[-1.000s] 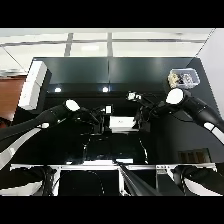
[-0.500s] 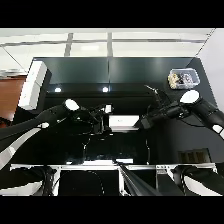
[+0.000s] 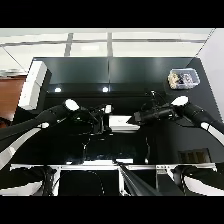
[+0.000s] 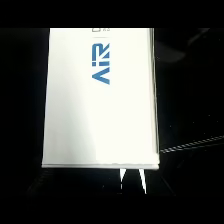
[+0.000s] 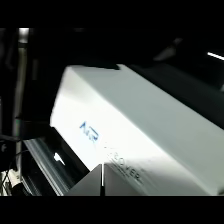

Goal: Fold the box and place the chain.

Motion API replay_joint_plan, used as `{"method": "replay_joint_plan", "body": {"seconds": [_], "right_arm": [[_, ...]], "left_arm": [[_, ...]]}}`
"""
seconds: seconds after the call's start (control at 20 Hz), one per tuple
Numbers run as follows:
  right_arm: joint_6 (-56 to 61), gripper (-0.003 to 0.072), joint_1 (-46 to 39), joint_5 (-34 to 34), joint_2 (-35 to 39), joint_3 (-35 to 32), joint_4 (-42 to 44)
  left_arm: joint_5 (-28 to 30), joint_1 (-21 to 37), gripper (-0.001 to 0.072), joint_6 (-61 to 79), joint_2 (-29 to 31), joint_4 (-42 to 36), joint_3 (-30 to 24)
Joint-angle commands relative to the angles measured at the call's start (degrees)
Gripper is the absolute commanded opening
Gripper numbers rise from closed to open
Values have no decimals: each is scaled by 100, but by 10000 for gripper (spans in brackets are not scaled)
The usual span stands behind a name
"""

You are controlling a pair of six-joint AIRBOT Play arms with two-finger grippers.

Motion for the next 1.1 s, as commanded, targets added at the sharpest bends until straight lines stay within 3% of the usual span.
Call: {"method": "replay_joint_plan", "body": {"seconds": [0.0, 0.2, 0.5, 0.55, 0.6, 0.65, 0.8, 0.9, 1.05], "right_arm": [[503, 13, 11, -376, -59, -13, -669], [533, 12, 11, -358, -55, -4, -741], [623, 12, -114, 1252, 533, 909, -1248], [730, 13, -243, 1440, 743, 1062, -1381], [785, 12, -422, 1576, 1005, 1132, -1517], [881, 13, -643, 1668, 1270, 1130, -1698], [1226, 13, -1226, 2028, 1867, 1130, -2647], [1311, 13, -1633, 2164, 2116, 1130, -3112], [1309, 13, -2103, 2020, 2218, 1128, -3121]], "left_arm": [[-4, 0, 484, -7, -2, -4, 7], [-4, 0, 484, -7, -2, -7, 7], [-7, 2, 485, -15, 0, -4, 11], [-57, 2, 497, -179, 2, 4, 44], [-170, 2, 633, -354, 2, 83, 118], [-321, 2, 718, -610, 13, 348, 254], [-774, 4, 718, -1683, 210, 1486, 706], [-925, 2, 720, -1961, 463, 1582, 820], [-1034, -260, 720, -2339, 603, 1521, 1069]]}}
